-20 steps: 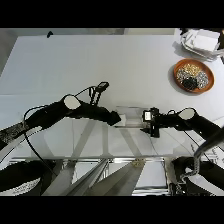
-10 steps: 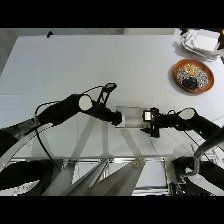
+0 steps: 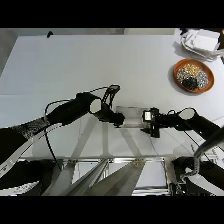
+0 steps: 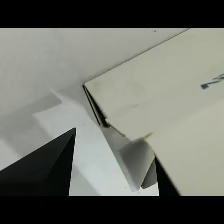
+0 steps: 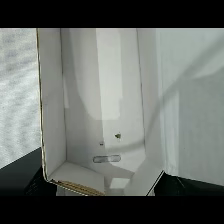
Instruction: Fold the box and place the chain.
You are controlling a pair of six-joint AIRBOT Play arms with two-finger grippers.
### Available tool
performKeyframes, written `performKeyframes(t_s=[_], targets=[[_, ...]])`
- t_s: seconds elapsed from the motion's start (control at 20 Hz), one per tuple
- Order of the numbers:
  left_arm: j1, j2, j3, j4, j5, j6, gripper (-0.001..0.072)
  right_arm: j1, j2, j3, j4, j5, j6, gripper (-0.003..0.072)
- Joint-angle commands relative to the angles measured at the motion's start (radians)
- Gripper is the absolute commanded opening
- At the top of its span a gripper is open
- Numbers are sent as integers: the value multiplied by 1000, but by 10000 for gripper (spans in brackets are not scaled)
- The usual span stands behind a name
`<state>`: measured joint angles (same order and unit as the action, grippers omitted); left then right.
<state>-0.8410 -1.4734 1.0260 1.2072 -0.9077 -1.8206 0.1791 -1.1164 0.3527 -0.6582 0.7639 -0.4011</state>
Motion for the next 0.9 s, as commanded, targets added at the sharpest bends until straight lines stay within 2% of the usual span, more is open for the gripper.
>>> performKeyframes(t_s=[0.0,0.25,0.3,0.35,0.6,0.7,0.85], targets=[[-29,-28,68,106,-86,-100,482,0,1,0,0,1,0,365],[-62,-140,207,123,-211,-232,467,0,1,0,0,3,0,365],[-68,-150,213,132,-223,-264,392,0,1,0,0,3,0,365],[-73,-152,213,150,-229,-288,367,0,1,0,0,3,0,365],[-77,-152,213,199,-233,-451,366,0,1,0,0,3,0,365],[-77,-152,213,206,-220,-481,311,0,1,0,0,3,0,365],[-84,-153,213,209,-193,-488,312,0,1,0,0,3,0,365]])
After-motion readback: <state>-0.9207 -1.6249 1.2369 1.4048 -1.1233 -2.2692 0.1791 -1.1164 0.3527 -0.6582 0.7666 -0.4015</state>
